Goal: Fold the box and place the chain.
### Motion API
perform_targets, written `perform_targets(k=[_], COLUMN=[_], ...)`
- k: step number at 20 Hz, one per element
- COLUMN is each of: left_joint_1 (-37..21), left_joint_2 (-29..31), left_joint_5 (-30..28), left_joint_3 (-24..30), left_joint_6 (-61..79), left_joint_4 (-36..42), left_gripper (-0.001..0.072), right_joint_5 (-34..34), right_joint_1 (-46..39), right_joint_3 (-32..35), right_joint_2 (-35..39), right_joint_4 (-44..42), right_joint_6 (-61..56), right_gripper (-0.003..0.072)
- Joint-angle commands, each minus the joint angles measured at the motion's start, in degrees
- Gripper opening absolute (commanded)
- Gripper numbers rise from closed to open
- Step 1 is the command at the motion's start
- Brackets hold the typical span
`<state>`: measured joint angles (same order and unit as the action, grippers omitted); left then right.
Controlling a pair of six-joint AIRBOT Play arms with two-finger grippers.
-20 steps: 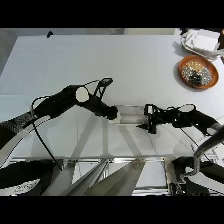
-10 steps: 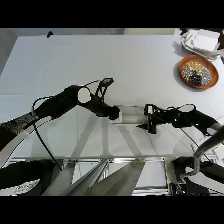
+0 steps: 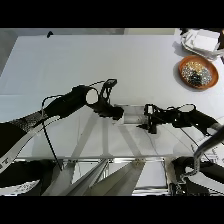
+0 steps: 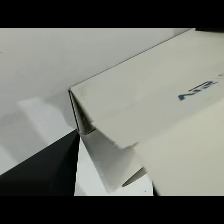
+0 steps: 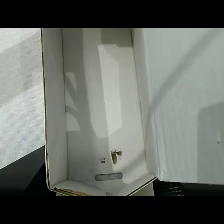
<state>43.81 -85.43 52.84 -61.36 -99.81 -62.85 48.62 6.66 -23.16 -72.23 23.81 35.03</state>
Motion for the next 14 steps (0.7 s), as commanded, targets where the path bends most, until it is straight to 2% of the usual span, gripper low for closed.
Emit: perform_targets(k=[1,9,12,14], left_joint_1=[1.6,4.4,5.5,6.0], left_joint_2=[-0.8,-2.9,-4.9,-6.8], left_joint_5=[0.3,0.2,2.5,6.0], left_joint_3=[-1.7,-2.3,-5.7,-8.9], left_joint_6=[-4.3,-12.7,-16.3,-17.7], left_joint_4=[-3.1,-8.9,-12.3,-14.3], left_gripper=[0.0454,0.0451,0.0447,0.0364], right_joint_5=[0.0,0.0,0.1,0.0], right_joint_1=[0.0,0.0,0.0,0.0], right_joint_3=[0.0,0.0,0.0,0.0], right_joint_2=[0.0,0.0,0.0,0.0], right_joint_4=[0.0,0.0,0.0,0.0], right_joint_6=[0.0,0.0,0.0,0.0], right_gripper=[0.0417,0.0417,0.0416,0.0417])
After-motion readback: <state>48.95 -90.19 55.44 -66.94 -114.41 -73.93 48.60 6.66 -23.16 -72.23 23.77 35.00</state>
